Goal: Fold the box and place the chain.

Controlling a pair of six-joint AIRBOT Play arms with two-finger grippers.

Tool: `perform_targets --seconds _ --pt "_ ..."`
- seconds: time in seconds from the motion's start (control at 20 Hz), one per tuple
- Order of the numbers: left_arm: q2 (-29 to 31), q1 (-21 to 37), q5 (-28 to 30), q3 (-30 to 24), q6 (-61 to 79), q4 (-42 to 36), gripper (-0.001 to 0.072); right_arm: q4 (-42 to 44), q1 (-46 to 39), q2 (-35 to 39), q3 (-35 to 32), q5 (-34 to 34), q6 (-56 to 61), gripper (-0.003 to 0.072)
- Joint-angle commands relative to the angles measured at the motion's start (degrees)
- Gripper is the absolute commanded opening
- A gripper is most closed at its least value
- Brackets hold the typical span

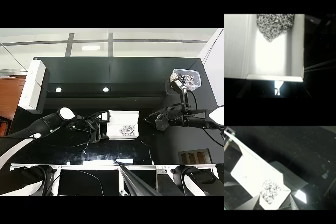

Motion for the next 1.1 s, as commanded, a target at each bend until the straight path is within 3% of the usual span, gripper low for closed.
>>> perform_targets --seconds 0.0,0.05,0.1,0.25,0.5,0.7,0.9,1.0,1.05 --pt "0.0 -0.5 0.3 0.0 -0.1 0.5 0.0392 0.9 0.0 0.0 0.0 -2.8 0.0 0.0458" --pt "0.0 -0.7 0.3 0.0 -0.1 1.0 0.0393 2.5 0.0 0.0 0.0 -4.8 0.0 0.0525" --pt "0.0 -1.0 0.4 0.0 -0.1 1.2 0.0394 4.4 0.0 0.0 0.0 -7.3 0.0 0.0715" --pt "0.0 -1.3 0.5 0.0 -0.1 1.6 0.0394 8.4 0.6 -0.9 0.4 -17.4 1.8 0.0715" --pt "0.0 -1.3 0.5 0.0 -0.1 1.6 0.0395 6.7 2.9 -11.8 7.4 -17.0 0.3 0.0708" --pt "0.0 -1.3 1.1 0.0 -0.6 1.6 0.0395 6.5 4.5 -17.5 7.8 -7.0 -11.8 0.0708" --pt "0.0 -1.3 1.2 0.0 -0.6 1.5 0.0395 3.5 5.3 -17.8 7.9 -0.5 -18.0 0.0707" --pt "0.0 -1.3 1.5 0.0 -0.9 1.4 0.0396 3.2 5.3 -17.7 10.4 6.8 -26.2 0.0708" --pt "0.0 -1.3 1.6 0.0 -1.0 1.4 0.0395 2.4 5.3 -17.6 12.1 7.4 -26.4 0.0708"
